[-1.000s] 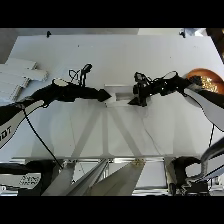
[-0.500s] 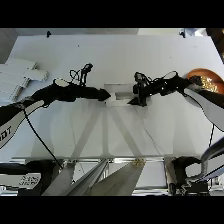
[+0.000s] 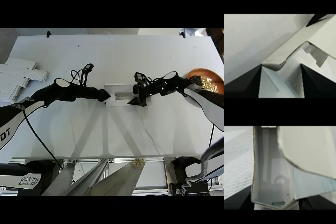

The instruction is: Fold the box and place the chain.

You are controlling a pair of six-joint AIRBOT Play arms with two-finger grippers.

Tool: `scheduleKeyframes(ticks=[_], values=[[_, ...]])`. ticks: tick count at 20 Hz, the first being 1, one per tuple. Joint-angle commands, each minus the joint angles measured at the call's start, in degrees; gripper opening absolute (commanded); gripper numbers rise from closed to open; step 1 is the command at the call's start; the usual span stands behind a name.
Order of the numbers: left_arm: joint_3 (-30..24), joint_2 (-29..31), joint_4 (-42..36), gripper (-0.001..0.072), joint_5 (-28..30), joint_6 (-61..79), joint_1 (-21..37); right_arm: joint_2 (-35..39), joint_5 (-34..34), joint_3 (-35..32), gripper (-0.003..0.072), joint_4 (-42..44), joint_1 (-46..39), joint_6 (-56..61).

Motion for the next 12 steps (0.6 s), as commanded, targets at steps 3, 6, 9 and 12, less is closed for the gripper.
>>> scheduleKeyframes(ticks=[3, 6, 9, 12], values=[[0.0, 2.2, 5.7, 0.0479, -0.1, -7.9, -0.1, 0.0, -0.1, 0.0, 0.0425, 0.0, 0.0, 0.0], [0.0, 2.3, 7.8, 0.0448, 0.3, -9.3, -0.4, 0.0, -0.1, 0.0, 0.0425, 0.0, 0.0, 0.0], [0.0, 2.3, 7.8, 0.0439, 1.7, -9.3, -1.4, 0.0, -0.1, 0.0, 0.0425, 0.0, 0.0, 0.0], [0.0, 2.2, 7.8, 0.0438, 3.1, -9.5, -2.6, 0.0, -0.1, 0.0, 0.0425, 0.0, 0.0, 0.0]])
